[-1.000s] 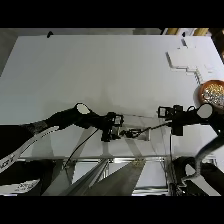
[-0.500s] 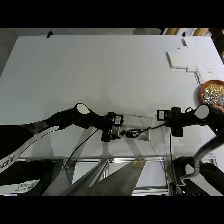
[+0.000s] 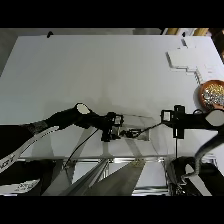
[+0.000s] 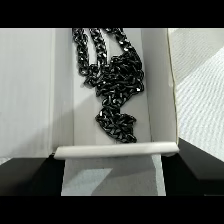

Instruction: Fold the box and place the chain.

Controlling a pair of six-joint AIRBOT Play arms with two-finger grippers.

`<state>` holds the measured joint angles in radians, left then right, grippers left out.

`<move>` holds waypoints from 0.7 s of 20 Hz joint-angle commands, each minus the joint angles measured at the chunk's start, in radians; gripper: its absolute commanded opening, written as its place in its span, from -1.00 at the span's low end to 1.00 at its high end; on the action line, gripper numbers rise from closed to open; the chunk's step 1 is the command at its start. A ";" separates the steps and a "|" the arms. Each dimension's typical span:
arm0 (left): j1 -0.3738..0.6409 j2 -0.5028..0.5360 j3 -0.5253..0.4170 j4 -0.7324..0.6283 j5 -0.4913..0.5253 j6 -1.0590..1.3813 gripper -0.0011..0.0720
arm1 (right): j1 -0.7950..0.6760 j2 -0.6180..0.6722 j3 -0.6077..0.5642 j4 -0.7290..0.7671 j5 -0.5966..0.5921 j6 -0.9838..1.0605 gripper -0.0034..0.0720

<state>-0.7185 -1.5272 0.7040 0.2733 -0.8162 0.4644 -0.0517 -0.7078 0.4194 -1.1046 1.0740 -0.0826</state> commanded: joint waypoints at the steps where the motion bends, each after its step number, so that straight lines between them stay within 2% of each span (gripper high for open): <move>1: 0.000 0.000 0.000 0.000 0.000 0.000 -0.40 | 0.001 0.147 0.001 0.253 0.145 0.003 -0.87; 4: 0.000 0.000 0.000 0.000 0.000 0.000 -0.40 | 0.005 0.207 0.001 0.398 0.220 0.005 -0.87; 8: 0.000 0.000 0.001 0.000 0.000 0.000 -0.40 | 0.128 0.209 -0.002 0.500 0.213 0.007 -0.87; 10: 0.000 0.000 0.000 0.000 0.000 0.000 -0.40 | 0.211 0.209 -0.002 0.500 0.153 0.034 -0.87; 14: 0.000 0.000 0.001 0.000 0.000 0.000 -0.40 | 0.364 0.172 -0.002 0.500 -0.051 0.136 -0.87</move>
<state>-0.7185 -1.5272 0.7040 0.2733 -0.8162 0.4644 0.2119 -0.5159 0.4175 -0.6262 1.1526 -0.0109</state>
